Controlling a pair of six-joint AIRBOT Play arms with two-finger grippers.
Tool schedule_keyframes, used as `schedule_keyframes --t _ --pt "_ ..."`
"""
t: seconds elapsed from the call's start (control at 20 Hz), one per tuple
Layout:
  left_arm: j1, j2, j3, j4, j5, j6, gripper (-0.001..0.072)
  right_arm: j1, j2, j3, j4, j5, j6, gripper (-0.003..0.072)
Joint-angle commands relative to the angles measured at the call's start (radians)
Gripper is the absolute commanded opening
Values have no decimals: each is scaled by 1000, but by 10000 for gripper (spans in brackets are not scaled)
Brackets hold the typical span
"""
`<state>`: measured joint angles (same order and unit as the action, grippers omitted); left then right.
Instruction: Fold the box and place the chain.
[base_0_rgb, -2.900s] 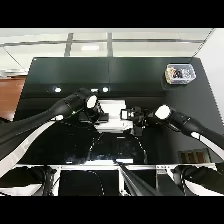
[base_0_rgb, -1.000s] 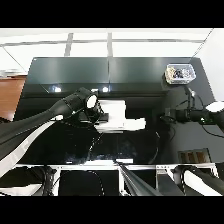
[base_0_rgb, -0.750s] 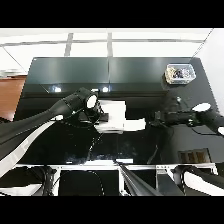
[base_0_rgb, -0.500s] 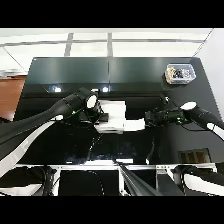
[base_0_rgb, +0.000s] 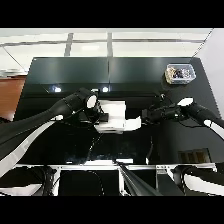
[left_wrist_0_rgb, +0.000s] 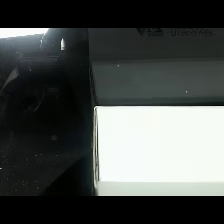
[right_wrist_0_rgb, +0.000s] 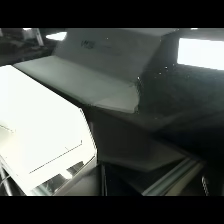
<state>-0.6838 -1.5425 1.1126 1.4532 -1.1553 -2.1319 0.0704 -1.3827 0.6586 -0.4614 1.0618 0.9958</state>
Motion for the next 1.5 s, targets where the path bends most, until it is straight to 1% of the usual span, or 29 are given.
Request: schedule_keyframes --t 0.0,0.1,0.25,0.5,0.55,0.6,0.65,0.95,1.15,1.35,1.45 --pt "1 0 1 0 0 1 28 3 -1 4 1 11 0 19" --pt "1 0 1 0 3 1 28 3 -1 4 2 8 2 19" --pt "1 0 1 0 3 0 28 5 -1 4 47 6 2 19" --pt "1 0 1 0 3 0 27 71 -1 34 42 -27 2 20" --pt "1 0 1 0 3 0 27 86 -1 39 42 -35 2 68" --pt "1 0 1 0 3 0 27 103 -1 47 42 -37 2 299" --pt "1 0 1 0 3 0 28 122 -1 58 43 -37 2 444" --pt "1 0 1 0 3 0 27 219 -1 130 37 -50 64 442" --pt "1 0 1 0 3 1 28 245 0 167 -45 -37 154 442" --pt "1 0 1 0 3 0 28 267 0 169 -123 -33 266 442" --pt "1 0 1 0 3 0 27 302 0 174 -188 -44 381 442"
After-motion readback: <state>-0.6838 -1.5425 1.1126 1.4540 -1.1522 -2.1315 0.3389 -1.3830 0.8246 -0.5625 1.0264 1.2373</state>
